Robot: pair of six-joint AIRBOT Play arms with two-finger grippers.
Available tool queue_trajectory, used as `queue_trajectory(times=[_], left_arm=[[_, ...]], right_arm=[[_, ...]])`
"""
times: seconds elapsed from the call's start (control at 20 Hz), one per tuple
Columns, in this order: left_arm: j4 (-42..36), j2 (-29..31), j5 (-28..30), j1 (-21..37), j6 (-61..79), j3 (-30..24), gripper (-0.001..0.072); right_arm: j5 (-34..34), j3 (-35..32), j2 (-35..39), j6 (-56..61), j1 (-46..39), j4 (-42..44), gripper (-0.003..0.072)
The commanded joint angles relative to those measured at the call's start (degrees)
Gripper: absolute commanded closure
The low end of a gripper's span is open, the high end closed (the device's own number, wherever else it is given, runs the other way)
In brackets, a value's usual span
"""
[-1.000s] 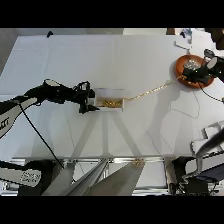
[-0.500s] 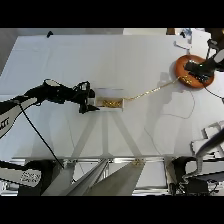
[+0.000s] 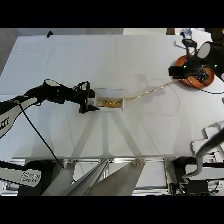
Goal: Fold the box and place the chain.
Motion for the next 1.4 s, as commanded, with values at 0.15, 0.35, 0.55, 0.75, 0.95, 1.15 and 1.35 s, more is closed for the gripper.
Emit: queue_trajectory(times=[0.15,0.35,0.55,0.75,0.95,1.15,1.35], left_arm=[[0.02,0.02,0.02,-0.04,0.02,0.04,0.0315],[0.02,0.02,0.02,-0.04,0.00,0.04,0.0315],[0.02,0.02,0.00,-0.04,0.02,0.04,0.0315],[0.02,0.02,0.02,-0.04,0.00,0.04,0.0315],[0.02,0.02,0.00,-0.04,0.02,0.04,0.0315],[0.02,0.02,0.00,-0.04,0.02,0.04,0.0315],[0.02,0.02,0.00,-0.04,0.02,0.04,0.0315]], right_arm=[[6.60,-0.02,1.11,-0.17,13.07,1.92,0.0674],[6.34,-0.02,1.11,-0.24,22.38,4.37,0.0673],[5.29,-0.02,1.11,-0.24,28.59,7.02,0.0672],[4.17,-0.02,1.11,-6.99,32.98,13.77,0.0673],[-2.49,-0.02,1.09,-11.13,37.35,20.68,0.0674],[-14.10,-0.02,1.09,-15.04,41.20,25.73,0.0674],[-22.34,-0.02,0.26,-14.82,42.49,25.38,0.0671]])
